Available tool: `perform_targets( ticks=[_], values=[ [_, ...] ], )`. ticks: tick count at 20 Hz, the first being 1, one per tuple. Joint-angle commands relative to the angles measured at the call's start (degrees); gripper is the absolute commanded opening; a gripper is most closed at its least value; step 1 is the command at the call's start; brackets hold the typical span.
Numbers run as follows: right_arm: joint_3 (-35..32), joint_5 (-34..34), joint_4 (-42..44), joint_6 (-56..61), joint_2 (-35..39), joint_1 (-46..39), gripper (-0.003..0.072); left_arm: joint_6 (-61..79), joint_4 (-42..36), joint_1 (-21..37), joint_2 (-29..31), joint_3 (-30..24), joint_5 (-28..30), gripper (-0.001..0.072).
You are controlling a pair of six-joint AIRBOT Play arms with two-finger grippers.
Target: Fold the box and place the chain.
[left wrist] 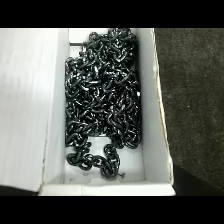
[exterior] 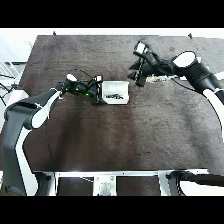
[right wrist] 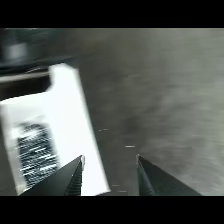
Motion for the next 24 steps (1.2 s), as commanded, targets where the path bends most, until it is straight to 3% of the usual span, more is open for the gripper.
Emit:
perform_targets(
  ticks=[1,2,3,7,11,12,14,24],
  values=[
    [0.3,-6.8,5.9,0.1,0.1,-2.3,0.0368,0.0,0.0,0.0,0.0,0.0,0.0,0.0389],
    [0.4,-6.8,6.7,0.1,-1.0,-2.7,0.0269,0.0,0.0,0.0,0.0,0.0,0.0,0.0388],
    [0.4,-6.8,7.1,0.1,-2.5,-2.8,0.0251,0.0,0.0,0.0,0.0,0.0,0.0,0.0388],
    [0.7,-6.1,7.3,0.0,-8.0,-2.8,0.0253,0.0,0.0,0.0,0.0,0.0,0.0,0.0388],
    [4.3,1.5,8.3,-0.2,-13.5,-2.7,0.0254,0.0,0.0,0.0,0.0,0.0,0.0,0.0388],
    [4.9,3.7,8.4,-0.2,-14.3,-2.5,0.0266,0.0,0.0,0.0,0.0,0.0,0.0,0.0388],
    [5.0,6.8,8.7,-0.1,-15.0,-2.2,0.0434,0.0,0.0,0.0,0.0,0.0,0.1,0.0388],
    [5.0,13.6,6.9,1.0,-15.2,0.2,0.0426,0.0,0.0,0.0,0.0,0.0,0.0,0.0388]
  ],
)
